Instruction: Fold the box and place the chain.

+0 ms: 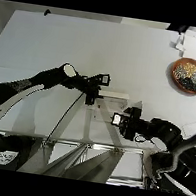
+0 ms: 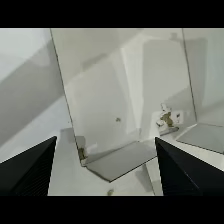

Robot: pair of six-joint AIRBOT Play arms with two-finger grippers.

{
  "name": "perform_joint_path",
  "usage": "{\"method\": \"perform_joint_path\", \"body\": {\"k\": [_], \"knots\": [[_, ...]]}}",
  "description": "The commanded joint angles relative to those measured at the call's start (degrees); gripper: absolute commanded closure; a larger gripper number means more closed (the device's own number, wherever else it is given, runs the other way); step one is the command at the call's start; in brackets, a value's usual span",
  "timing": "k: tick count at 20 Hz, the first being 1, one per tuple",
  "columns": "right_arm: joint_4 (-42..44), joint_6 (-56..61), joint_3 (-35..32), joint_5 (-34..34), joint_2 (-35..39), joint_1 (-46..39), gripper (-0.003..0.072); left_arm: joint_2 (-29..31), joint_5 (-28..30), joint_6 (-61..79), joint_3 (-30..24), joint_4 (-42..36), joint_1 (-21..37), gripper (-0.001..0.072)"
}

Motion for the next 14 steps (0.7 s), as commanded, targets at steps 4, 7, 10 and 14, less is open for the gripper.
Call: {"method": "perform_joint_path", "body": {"k": [4,7,10,14], "knots": [[-0.2,0.7,0.0,-3.5,-3.5,0.2,-0.0004,0.0,0.0,0.0,0.0,0.0,0.0,0.0698],[-0.4,0.7,0.0,-4.5,-4.0,0.2,-0.0004,0.0,0.0,0.0,0.0,0.0,0.0,0.0698],[-0.4,0.5,0.0,-6.6,-4.0,0.2,-0.0004,0.0,0.0,0.0,0.0,0.0,0.0,0.0697],[-0.4,0.5,0.0,-7.2,-4.0,-1.2,-0.0003,0.0,0.0,0.0,0.0,0.0,0.0,0.0697]]}}
